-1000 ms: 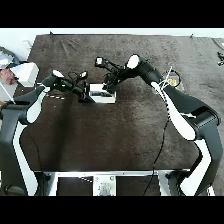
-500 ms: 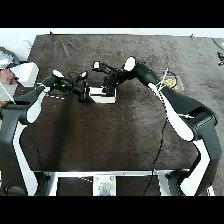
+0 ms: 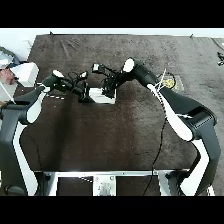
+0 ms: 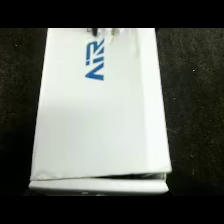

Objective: Fold the box and place the chain.

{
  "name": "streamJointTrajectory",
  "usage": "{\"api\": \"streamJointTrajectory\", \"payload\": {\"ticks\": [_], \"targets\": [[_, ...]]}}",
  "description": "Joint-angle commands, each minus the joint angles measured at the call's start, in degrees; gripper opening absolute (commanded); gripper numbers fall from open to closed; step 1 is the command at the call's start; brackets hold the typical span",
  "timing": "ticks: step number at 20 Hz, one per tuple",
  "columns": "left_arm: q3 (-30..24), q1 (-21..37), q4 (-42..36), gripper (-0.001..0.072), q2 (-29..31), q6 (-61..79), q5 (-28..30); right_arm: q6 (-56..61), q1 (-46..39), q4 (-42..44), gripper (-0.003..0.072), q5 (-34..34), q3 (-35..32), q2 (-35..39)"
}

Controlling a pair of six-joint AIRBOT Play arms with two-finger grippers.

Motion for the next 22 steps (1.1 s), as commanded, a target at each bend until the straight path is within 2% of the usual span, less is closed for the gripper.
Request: {"api": "streamJointTrajectory", "payload": {"ticks": [1, 4, 14, 15, 17, 18, 22], "targets": [[0.0, 0.0, 0.0, 0.0370, 0.0, -0.2, 0.0, 0.1, 0.1, 1.6, 0.0263, 2.0, -2.4, 0.0], [0.1, 0.0, 0.0, 0.0370, 0.0, -0.2, 0.0, 0.0, -0.1, 2.4, 0.0280, 0.7, -4.8, 0.0], [0.1, 0.0, 0.0, 0.0370, 0.0, -0.2, 0.0, -0.5, -0.4, 5.8, 0.0277, -3.7, -4.7, 3.5], [0.0, 0.0, 0.0, 0.0370, 0.0, -0.2, 0.0, -0.5, -0.6, 6.6, 0.0221, -3.9, -4.7, 3.5], [0.0, 0.0, 0.0, 0.0370, 0.0, -0.2, 0.0, -0.5, -1.6, 10.5, 0.0009, -4.0, -4.8, 3.5], [0.1, 0.0, 0.0, 0.0370, 0.0, -0.2, 0.0, -0.5, -2.3, 13.2, -0.0020, -4.1, -5.3, 3.5], [0.0, 0.0, 0.0, 0.0370, 0.0, -0.2, 0.0, -1.7, -5.7, 25.0, -0.0021, -5.2, -12.2, 3.5]]}}
